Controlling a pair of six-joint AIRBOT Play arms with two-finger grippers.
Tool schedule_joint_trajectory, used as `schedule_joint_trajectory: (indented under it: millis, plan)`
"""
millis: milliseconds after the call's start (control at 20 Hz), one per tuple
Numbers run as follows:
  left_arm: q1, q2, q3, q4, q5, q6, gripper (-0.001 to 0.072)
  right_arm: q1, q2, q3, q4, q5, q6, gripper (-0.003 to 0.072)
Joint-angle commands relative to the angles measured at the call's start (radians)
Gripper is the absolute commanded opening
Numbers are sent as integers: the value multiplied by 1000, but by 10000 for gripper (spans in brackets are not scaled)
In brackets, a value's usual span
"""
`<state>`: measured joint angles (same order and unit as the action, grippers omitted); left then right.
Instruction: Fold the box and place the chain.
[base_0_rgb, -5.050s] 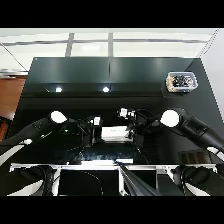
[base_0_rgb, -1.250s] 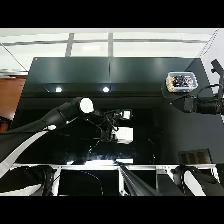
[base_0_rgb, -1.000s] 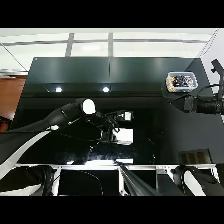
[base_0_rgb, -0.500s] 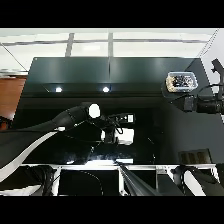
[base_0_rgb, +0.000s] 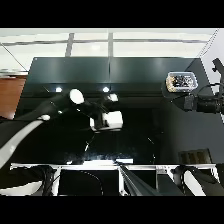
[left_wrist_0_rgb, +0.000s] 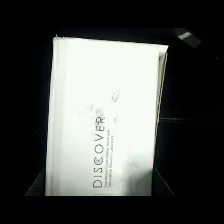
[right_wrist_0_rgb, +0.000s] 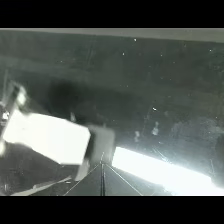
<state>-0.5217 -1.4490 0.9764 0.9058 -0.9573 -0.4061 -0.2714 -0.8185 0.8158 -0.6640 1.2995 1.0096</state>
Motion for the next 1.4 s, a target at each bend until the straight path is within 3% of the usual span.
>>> schedule_joint_trajectory:
  millis: [0,250,400,550,650,850,950,1000,1050,1100,1250,1350]
  plan:
    - [229,37,26,22,-12,-30,426,-1,0,0,1,-6,4,11]
    - [611,-4,214,123,79,-212,426,-1,0,0,2,-11,32,11]
    - [763,-151,410,232,78,-386,425,-1,-1,0,1,-24,35,11]
    - [811,-326,613,406,76,-531,426,0,-1,-2,1,-26,74,11]
    - [833,-417,713,445,90,-546,426,1,-1,-2,1,-20,104,11]
    - [865,-547,829,443,81,-752,426,35,-1,-2,1,-33,106,11]
    - [865,-563,845,441,68,-843,428,57,-1,-2,0,-32,106,11]
    - [862,-560,855,444,36,-843,462,68,-1,-2,0,-32,105,11]
    - [858,-559,885,445,-27,-843,685,75,-1,-2,1,-32,105,11]
    - [854,-558,927,450,-104,-843,716,77,-1,-2,1,-27,105,11]
    - [849,-557,1125,497,-432,-908,717,77,-1,-2,2,-6,105,11]
    - [848,-513,1197,481,-614,-1005,714,76,-1,-1,2,3,106,11]
